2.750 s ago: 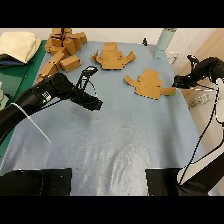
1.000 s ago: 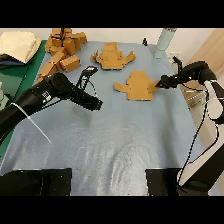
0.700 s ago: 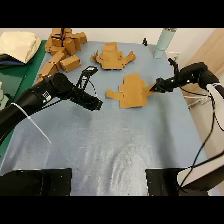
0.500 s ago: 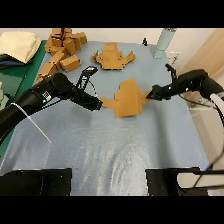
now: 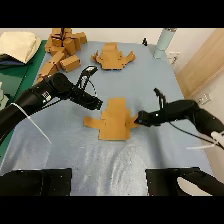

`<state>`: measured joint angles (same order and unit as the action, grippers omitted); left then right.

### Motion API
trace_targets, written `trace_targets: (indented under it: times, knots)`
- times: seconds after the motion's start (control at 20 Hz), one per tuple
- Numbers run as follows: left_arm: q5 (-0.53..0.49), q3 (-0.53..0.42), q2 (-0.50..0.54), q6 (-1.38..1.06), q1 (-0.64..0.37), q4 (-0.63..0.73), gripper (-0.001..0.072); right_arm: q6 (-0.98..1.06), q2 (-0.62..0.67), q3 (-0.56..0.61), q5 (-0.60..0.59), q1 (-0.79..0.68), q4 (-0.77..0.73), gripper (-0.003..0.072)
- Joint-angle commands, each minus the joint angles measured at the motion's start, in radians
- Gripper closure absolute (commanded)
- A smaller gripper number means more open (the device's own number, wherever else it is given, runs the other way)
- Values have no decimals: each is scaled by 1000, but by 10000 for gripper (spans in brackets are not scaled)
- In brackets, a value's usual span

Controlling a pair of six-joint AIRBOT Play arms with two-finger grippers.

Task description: Fold the box.

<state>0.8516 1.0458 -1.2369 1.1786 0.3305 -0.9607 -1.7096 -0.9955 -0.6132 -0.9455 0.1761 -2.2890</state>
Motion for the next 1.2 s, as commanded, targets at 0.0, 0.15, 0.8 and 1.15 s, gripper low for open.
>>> trace_targets:
  times: [0.0, 0.15, 0.8, 1.15]
  knots:
    - [-11, 0, 0, 0, 0, 0, 699, 127, 73, 108, 78, 109, 22, 684]
    - [-10, 0, 0, 0, 0, 0, 699, 176, 69, 139, 107, 142, 96, 669]
    - [30, 1, 0, 0, -6, 140, 256, -182, -56, 95, 152, 138, -24, 683]
    - [91, -7, -31, -68, -167, 153, 103, -365, 68, 90, 153, 142, -11, 683]
